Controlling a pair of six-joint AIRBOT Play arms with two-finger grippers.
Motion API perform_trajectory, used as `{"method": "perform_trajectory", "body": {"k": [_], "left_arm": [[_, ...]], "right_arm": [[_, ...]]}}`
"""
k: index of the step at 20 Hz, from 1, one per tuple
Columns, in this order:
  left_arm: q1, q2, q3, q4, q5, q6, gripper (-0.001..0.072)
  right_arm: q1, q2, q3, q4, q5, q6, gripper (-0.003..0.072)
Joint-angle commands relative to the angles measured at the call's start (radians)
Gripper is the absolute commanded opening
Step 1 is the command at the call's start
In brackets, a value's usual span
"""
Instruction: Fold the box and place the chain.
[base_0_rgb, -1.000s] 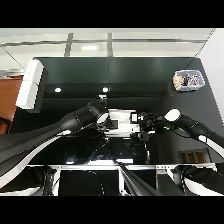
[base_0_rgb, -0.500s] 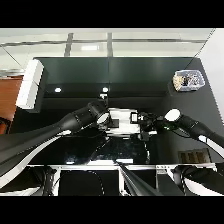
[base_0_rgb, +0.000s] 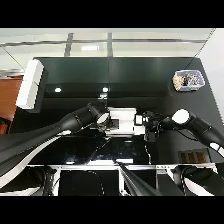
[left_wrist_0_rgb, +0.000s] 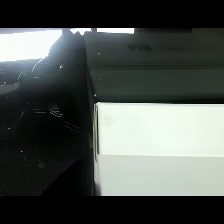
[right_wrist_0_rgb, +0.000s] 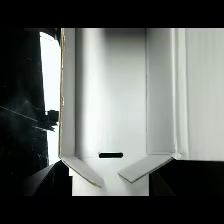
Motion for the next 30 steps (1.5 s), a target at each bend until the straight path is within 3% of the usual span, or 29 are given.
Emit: {"method": "perform_trajectory", "body": {"k": [1,2,4,5,6,10,15,23,24,25,26,27,28,29,30], "left_arm": [[0.000,0.000,0.000,-0.005,-0.003,0.003,0.0024],[0.000,0.000,0.000,-0.005,-0.003,0.003,0.0024],[0.000,0.000,0.000,-0.005,-0.003,0.003,0.0024],[0.000,0.000,0.000,-0.005,-0.003,0.003,0.0024],[0.000,0.000,0.000,-0.005,-0.003,0.003,0.0024],[0.000,0.000,0.000,-0.005,-0.002,0.003,0.0025],[0.000,0.000,0.000,-0.005,0.001,0.003,0.0026],[0.000,0.000,0.000,-0.005,0.000,0.003,0.0026],[0.000,0.000,0.000,-0.005,0.000,0.003,0.0026],[0.000,0.000,0.000,-0.005,0.000,0.003,0.0026],[0.000,0.000,0.000,-0.005,0.001,0.003,0.0026],[0.000,0.000,0.000,-0.005,0.000,0.003,0.0026],[0.000,0.000,0.000,-0.005,0.000,0.003,0.0026],[0.000,0.000,0.000,-0.005,0.000,0.003,0.0026],[0.000,0.000,0.000,-0.005,0.000,0.003,0.0026]], "right_arm": [[-0.003,0.027,0.001,-0.024,-0.007,0.004,0.0563],[-0.003,0.027,0.001,-0.024,-0.005,0.001,0.0473],[-0.003,0.027,0.001,-0.020,-0.007,-0.011,0.0472],[-0.003,0.027,0.001,-0.017,-0.003,-0.011,0.0322],[-0.003,0.027,0.001,-0.017,0.001,-0.011,0.0228],[-0.003,0.021,0.000,0.062,0.019,-0.011,0.0226],[-0.003,-0.039,0.000,0.282,0.006,-0.067,0.0227],[-0.003,-0.103,0.000,0.294,0.004,-0.067,0.0227],[-0.003,-0.103,0.000,0.298,0.003,-0.066,0.0326],[-0.003,-0.103,0.000,0.298,0.004,-0.066,0.0374],[-0.003,-0.103,0.000,0.297,0.005,-0.066,0.0372],[-0.003,-0.103,0.000,0.297,0.006,-0.066,0.0223],[-0.003,-0.103,0.000,0.297,0.011,-0.066,0.0180],[-0.003,-0.103,0.000,0.298,0.011,-0.066,0.0251],[-0.003,-0.103,0.000,0.297,0.011,-0.066,0.0382]]}}
